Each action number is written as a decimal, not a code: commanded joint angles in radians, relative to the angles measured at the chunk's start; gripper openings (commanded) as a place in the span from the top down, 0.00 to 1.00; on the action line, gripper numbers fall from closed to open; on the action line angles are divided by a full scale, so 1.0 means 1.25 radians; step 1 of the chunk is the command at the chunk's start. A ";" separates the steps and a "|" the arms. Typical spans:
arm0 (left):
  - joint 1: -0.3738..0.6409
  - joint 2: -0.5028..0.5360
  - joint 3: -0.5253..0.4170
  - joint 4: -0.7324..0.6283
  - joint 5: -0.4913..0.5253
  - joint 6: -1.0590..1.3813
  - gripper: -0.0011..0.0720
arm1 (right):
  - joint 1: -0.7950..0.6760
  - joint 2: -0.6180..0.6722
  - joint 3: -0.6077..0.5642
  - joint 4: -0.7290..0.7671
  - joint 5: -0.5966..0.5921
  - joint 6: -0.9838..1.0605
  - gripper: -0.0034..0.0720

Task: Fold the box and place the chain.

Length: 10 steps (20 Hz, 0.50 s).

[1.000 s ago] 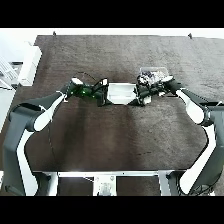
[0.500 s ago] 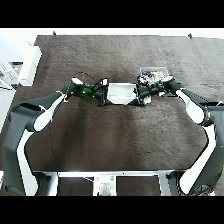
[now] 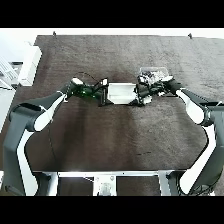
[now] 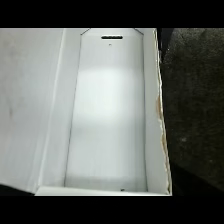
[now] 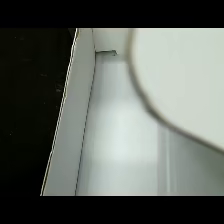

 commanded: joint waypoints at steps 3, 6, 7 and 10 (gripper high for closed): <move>0.002 0.000 0.000 0.002 -0.006 -0.005 0.26 | -0.025 0.013 0.000 0.002 0.040 0.027 0.00; 0.001 0.000 0.000 0.002 -0.006 -0.007 0.26 | -0.047 0.031 0.001 0.002 0.043 0.042 0.00; 0.001 0.000 0.000 0.002 -0.007 -0.007 0.26 | -0.056 0.039 0.001 0.002 0.054 0.042 0.00; 0.002 0.000 0.000 0.002 -0.007 -0.007 0.26 | -0.086 0.071 0.001 0.002 0.095 0.062 0.00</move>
